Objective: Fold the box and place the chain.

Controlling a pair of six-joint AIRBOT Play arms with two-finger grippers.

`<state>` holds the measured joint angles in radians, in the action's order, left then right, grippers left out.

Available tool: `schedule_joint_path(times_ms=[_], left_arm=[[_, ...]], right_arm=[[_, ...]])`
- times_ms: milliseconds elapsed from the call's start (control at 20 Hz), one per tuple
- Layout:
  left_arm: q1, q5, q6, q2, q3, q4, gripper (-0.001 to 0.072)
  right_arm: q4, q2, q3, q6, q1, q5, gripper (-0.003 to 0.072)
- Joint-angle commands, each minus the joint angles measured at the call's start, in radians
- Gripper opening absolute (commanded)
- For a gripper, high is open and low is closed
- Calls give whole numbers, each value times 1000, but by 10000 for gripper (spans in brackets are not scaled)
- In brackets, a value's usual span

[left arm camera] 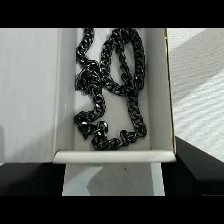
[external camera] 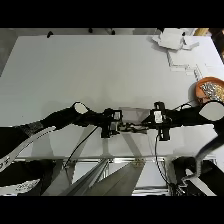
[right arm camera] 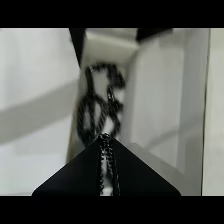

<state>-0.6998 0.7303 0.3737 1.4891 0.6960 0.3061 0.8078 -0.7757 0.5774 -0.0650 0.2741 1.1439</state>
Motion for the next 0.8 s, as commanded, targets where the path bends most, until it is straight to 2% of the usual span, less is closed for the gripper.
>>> schedule_joint_path(times_ms=[0, 200, 400, 550, 750], left_arm=[[0, 0, 0, -1, 0, 0, 342], [0, 0, 0, -1, 0, 0, 342], [0, 0, 0, -1, 0, 1, 342], [0, 0, 0, -1, 0, 0, 342], [0, 0, 0, -1, 0, 1, 342]], right_arm=[[-68, 14, -1, 32, 113, -91, 21], [-72, -16, -37, 32, 188, -228, 21], [-70, -111, -58, 42, 207, -255, 32], [-51, -184, -80, 42, 207, -273, 204], [-6, -121, -41, 39, 192, -275, 201]])
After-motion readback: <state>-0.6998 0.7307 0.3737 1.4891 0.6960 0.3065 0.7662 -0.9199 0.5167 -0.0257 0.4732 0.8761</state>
